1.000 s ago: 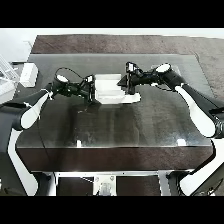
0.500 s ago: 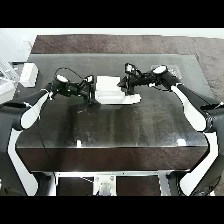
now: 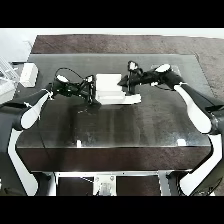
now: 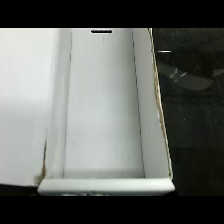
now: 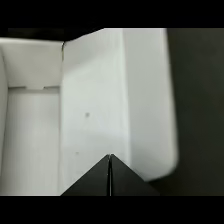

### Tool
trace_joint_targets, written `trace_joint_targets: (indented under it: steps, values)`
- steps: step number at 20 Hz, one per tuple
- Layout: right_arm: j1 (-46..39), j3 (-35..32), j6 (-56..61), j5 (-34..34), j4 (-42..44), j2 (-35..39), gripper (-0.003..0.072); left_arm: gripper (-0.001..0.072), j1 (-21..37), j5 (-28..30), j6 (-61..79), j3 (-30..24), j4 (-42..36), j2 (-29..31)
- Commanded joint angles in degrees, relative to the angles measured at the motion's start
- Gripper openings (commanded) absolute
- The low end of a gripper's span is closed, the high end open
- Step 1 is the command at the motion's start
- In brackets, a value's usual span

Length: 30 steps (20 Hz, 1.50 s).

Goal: Fold the box and place the chain.

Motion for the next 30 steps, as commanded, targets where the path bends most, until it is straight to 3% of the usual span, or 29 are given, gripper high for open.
trace_joint_targets:
  steps: [1, 7, 8, 9, 10, 17, 30]
  values:
    - [-1.53, -0.42, 4.09, 1.95, 0.90, 6.14, 0.0001, 0.0532, 0.07, -0.02, 0.02, 0.00, 0.07, 0.02]
    - [-4.09, -14.47, 3.15, -0.09, -1.53, 14.75, 0.0007, 0.0533, 0.09, -0.02, 0.04, 0.00, 0.07, 0.02]
    - [-4.72, -16.24, 3.08, 0.44, -2.19, 14.62, 0.0200, 0.0532, 0.07, -0.02, 0.02, 0.00, 0.07, 0.02]
    - [-5.25, -17.84, 3.04, 0.37, -3.10, 14.49, 0.0558, 0.0532, 0.07, -0.02, 0.02, 0.00, 0.07, 0.02]
    - [-5.53, -18.84, 3.06, 0.44, -4.39, 14.25, 0.0610, 0.0533, 0.09, 0.00, 0.02, 0.00, 0.07, 0.02]
    - [-4.79, -20.13, -0.96, 0.04, -6.60, 9.64, 0.0610, 0.0532, 0.09, 0.00, 0.04, 0.00, 0.07, 0.02]
    - [-3.61, -19.63, -8.57, -3.26, -0.33, 6.69, 0.0610, 0.0532, 0.07, -0.02, 0.04, 0.00, 0.04, 0.02]
